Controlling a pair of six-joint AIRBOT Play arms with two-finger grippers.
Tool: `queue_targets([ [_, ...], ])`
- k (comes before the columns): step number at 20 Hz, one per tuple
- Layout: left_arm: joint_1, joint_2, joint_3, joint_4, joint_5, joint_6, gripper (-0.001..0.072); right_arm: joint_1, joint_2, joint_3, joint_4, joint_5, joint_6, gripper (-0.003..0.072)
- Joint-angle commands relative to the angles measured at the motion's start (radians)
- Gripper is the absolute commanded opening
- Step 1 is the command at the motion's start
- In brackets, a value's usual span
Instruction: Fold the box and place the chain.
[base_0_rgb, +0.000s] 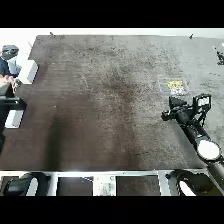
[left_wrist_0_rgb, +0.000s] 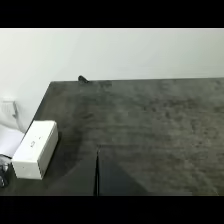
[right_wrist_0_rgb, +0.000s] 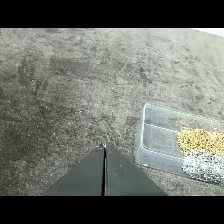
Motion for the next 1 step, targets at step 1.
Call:
queue_targets([
  [1,-0.028,0.048,-0.07,-0.002,0.048,-0.013,0.0009,0.0,0.0,0.0,0.0,0.0,0.0,0.0014],
])
